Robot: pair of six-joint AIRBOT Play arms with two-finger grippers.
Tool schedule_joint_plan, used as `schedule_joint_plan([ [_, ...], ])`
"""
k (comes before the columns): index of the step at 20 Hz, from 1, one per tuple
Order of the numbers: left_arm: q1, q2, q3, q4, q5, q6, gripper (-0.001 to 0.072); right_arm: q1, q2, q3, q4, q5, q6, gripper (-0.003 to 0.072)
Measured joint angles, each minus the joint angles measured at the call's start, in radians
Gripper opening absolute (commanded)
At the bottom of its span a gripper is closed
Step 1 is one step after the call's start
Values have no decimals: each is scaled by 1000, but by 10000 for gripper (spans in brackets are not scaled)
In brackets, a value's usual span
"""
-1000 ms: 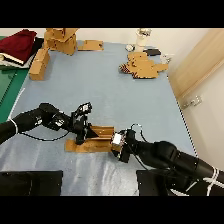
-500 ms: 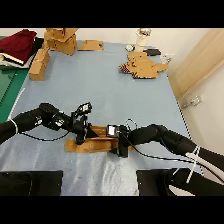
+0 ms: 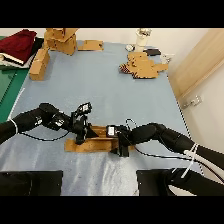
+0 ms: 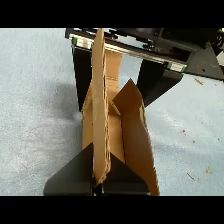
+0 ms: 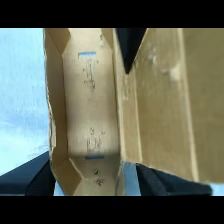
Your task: Fold the box.
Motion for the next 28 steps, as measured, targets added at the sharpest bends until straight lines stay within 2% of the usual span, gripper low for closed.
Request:
schedule_joint_plan([
  [5, 0, 0, 0, 0, 0, 0, 12, 0, -51, 0, 29, -1, -30, 697],
  [6, 0, 0, 0, 0, 0, 0, 12, 0, -56, 0, 34, 0, -33, 678],
  [7, 0, 0, 0, 0, 0, 0, 11, 0, -61, 0, 38, -1, -37, 620],
  [8, 0, 0, 0, 0, 0, 0, 12, 0, -64, 0, 41, -1, -38, 594],
  [11, 0, 0, 0, 0, 0, 0, 11, 0, -69, 0, 45, -1, -43, 572],
  [13, 0, 0, 0, 0, 0, 0, 12, 0, -71, 0, 45, 0, -45, 499],
  [28, 0, 0, 0, 0, 0, 0, 11, 1, -71, 0, 39, -2, -45, 500],
])
